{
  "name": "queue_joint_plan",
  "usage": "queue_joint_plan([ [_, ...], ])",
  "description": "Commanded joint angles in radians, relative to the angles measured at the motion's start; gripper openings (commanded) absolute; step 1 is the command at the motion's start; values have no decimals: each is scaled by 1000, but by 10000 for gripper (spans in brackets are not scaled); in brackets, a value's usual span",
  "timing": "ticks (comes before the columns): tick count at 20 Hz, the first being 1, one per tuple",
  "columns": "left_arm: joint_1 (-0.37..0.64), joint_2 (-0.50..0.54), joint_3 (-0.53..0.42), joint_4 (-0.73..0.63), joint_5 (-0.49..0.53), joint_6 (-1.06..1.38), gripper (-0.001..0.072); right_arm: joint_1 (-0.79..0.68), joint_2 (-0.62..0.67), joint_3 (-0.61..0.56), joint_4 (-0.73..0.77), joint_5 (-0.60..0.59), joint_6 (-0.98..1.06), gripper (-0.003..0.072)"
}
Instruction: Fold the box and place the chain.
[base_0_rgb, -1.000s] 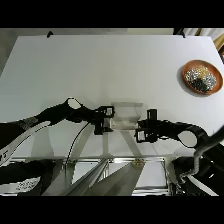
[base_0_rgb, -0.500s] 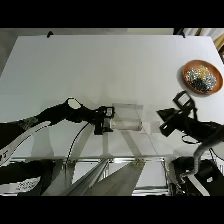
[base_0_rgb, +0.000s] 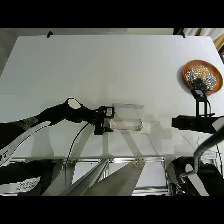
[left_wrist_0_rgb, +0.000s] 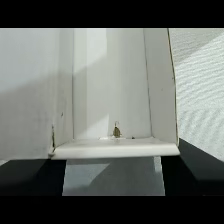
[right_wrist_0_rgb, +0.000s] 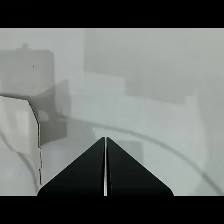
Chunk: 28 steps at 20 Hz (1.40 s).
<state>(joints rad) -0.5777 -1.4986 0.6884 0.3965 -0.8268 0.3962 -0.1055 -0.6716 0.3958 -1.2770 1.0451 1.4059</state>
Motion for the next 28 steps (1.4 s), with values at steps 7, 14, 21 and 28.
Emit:
queue_joint_plan([
  [7,1,0,0,0,0,0,31,-20,-264,-2,299,-16,-216,13],
  [14,1,0,0,0,0,0,31,-12,-373,-2,407,-12,-312,14],
  [21,1,0,0,0,0,0,31,78,-412,-2,407,-40,-332,14],
  [28,1,0,0,0,0,0,31,158,-404,-1,455,-84,-335,14],
])
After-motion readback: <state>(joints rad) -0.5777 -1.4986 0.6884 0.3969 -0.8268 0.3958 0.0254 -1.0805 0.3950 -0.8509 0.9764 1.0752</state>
